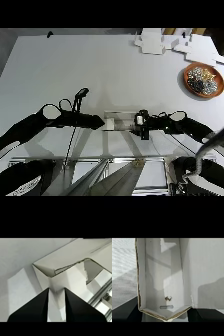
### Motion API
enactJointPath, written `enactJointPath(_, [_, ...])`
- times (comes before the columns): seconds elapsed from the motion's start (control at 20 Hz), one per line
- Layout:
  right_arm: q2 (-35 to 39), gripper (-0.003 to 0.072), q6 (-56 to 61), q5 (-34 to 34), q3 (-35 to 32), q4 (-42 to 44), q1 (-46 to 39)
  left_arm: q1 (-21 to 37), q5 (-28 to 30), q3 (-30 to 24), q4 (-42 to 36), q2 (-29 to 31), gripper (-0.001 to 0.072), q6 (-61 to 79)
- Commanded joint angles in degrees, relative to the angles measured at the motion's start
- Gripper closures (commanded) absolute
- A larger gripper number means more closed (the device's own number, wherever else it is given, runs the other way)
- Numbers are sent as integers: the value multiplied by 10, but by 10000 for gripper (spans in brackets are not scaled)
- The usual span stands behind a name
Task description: Fold the box and place the chain.
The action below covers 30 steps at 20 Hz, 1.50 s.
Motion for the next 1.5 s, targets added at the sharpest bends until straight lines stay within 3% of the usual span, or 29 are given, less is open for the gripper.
enactJointPath(0.0, [0, 306, 0, 0, 0, 0, 0, -7, 7, 7, 18, -3, 478, -30])
enactJointPath(0.7, [0, 306, 0, 0, 0, 0, 0, -74, -4, 69, 154, -41, 479, -226])
enactJointPath(1.0, [0, 306, 0, 0, 0, 0, 0, -102, -21, 122, 210, -73, 480, -314])
enactJointPath(1.45, [0, 306, 0, 0, 0, 0, 0, -134, -94, 199, 316, -133, 480, -457])
